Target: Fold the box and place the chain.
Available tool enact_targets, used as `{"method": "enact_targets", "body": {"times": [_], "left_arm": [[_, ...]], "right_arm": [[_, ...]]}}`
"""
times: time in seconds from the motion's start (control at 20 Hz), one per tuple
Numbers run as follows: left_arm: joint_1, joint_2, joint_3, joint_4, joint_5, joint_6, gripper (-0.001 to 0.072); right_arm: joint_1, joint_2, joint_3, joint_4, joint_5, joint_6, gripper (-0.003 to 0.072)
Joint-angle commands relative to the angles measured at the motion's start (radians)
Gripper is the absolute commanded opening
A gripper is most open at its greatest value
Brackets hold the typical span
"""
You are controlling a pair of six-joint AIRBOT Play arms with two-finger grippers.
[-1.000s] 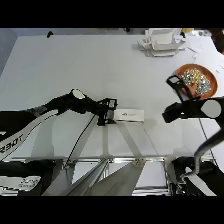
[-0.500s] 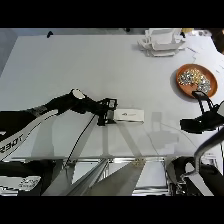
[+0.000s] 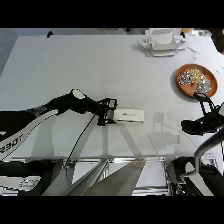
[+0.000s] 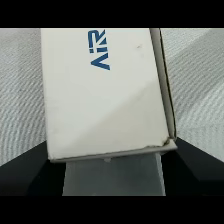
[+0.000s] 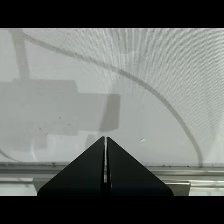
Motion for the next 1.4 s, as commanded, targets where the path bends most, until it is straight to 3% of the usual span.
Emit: {"method": "enact_targets", "body": {"times": [0.0, 0.15, 0.25, 0.45, 0.7, 0.85, 1.05, 1.35], "left_arm": [[0.001, 0.0, 0.001, -0.002, 0.0, 0.0, 0.0209], [0.001, 0.0, 0.001, -0.003, -0.007, 0.0, 0.0203], [0.001, 0.006, 0.001, -0.005, -0.026, -0.012, 0.0004], [0.004, 0.127, 0.001, 0.029, 0.054, -0.201, 0.0003], [0.004, 0.44, 0.001, 0.246, 0.263, -0.524, 0.0004], [0.012, 0.574, 0.001, 0.396, 0.348, -0.833, 0.0004], [0.159, 0.678, 0.001, 0.61, 0.274, -1.271, 0.0004], [0.557, 0.681, -0.003, 0.958, 0.01, -1.693, 0.0005]], "right_arm": [[-0.001, 0.001, 0.0, 0.0, 0.002, 0.002, 0.0019], [-0.001, 0.001, 0.0, 0.0, 0.002, 0.002, 0.0019], [-0.001, 0.001, 0.0, 0.0, 0.002, 0.002, 0.0019], [-0.001, 0.001, 0.0, 0.0, 0.002, 0.002, 0.0019], [-0.001, 0.001, 0.0, 0.0, 0.002, 0.002, 0.0019], [-0.001, 0.001, 0.0, 0.0, 0.002, 0.002, 0.0019], [-0.001, 0.001, 0.0, 0.0, 0.002, 0.002, 0.0019], [-0.001, 0.001, 0.0, 0.0, 0.002, 0.002, 0.0019]]}}
